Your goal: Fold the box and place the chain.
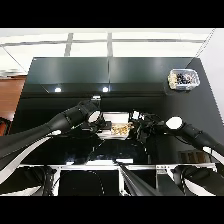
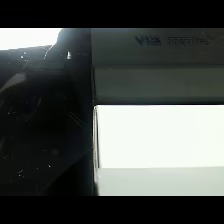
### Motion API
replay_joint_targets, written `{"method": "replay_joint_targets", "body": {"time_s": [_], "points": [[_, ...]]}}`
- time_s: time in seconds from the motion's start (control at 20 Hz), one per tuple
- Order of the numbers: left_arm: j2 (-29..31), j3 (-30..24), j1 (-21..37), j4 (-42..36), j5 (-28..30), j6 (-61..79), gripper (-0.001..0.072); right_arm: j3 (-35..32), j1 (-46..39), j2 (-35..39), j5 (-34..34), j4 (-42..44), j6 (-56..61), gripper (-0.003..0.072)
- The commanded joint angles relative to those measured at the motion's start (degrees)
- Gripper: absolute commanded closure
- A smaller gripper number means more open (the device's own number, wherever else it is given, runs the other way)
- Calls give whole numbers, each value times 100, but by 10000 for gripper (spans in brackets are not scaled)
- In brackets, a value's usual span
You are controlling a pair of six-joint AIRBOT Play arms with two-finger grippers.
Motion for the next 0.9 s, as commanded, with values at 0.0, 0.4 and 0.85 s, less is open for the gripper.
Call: {"method": "replay_joint_targets", "body": {"time_s": [0.0,0.4,0.85], "points": [[4,4,2,-13,4,2,677,39,0,264,87,4,688,672],[4,4,2,-11,13,2,677,879,-13,850,1405,-2000,4188,672],[4,4,2,-11,24,2,676,2039,-11,1226,2712,-2006,5174,673]]}}
